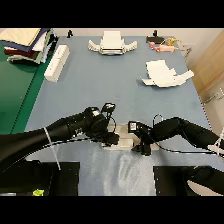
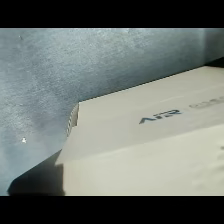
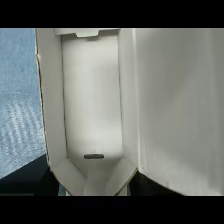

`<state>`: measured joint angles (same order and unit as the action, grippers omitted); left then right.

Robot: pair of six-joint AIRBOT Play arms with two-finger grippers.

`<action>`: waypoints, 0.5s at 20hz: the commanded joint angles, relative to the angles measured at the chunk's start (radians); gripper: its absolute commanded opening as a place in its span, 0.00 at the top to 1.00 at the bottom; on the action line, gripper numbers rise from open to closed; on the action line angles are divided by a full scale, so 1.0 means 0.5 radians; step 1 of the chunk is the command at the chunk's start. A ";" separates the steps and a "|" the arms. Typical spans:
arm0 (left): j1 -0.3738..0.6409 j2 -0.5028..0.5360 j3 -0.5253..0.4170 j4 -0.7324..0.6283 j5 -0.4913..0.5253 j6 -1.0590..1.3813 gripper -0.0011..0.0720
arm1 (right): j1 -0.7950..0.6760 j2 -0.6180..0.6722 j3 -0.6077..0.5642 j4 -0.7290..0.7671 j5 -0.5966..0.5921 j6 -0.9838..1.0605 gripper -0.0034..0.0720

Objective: Fold the box.

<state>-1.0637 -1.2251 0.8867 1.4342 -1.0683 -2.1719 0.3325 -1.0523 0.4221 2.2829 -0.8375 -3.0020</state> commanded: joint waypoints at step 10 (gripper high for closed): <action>-0.082 -0.341 0.282 0.148 -0.343 -0.568 0.47 | -0.001 0.000 0.002 -0.002 0.001 0.000 0.37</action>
<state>-1.0985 -1.3724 1.0142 1.5051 -1.2240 -2.3936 0.3325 -1.0523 0.4221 2.2826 -0.8375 -3.0024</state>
